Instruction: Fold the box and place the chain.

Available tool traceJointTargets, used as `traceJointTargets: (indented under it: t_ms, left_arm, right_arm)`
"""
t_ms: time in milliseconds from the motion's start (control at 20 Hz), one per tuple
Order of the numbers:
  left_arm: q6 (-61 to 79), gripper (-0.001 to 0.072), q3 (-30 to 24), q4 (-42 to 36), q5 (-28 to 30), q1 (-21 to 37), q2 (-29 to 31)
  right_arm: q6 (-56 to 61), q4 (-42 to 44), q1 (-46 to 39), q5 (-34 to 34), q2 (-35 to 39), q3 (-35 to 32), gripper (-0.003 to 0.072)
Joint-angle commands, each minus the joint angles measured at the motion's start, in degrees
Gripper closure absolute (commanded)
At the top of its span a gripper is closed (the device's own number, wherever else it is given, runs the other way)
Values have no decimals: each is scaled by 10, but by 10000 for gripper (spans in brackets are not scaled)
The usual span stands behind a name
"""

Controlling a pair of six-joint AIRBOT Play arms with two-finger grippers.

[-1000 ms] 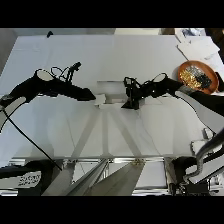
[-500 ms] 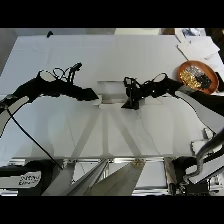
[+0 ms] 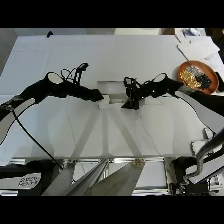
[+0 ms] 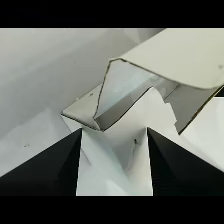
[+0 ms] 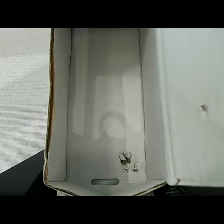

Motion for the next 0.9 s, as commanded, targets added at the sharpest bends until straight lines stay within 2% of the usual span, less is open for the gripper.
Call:
traceJointTargets:
  t_ms: [0, 100, 200, 350, 550, 800, 850]
  left_arm:
    - [-3, 258, 0, 33, 31, -13, 0]
    - [-3, 262, 1, 38, 44, -15, 0]
    - [-3, 321, 1, 59, 54, -19, 0]
    - [-18, 320, 1, 77, 71, -21, 0]
    - [-46, 321, 1, 92, 55, -22, 0]
    - [-167, 324, 23, 205, 16, -47, 0]
    - [-194, 343, 31, 230, 9, -54, 0]
  right_arm:
    - [0, 0, 0, 0, 0, 0, 303]
    - [0, 0, 0, 0, 0, 0, 303]
    - [0, 0, 0, 0, 0, 0, 303]
    - [0, 0, 0, 0, 0, 0, 303]
    - [0, 0, 0, 0, 0, 0, 303]
    - [0, 0, 0, 0, 0, 0, 303]
    - [0, 0, 0, 0, 0, 0, 303]
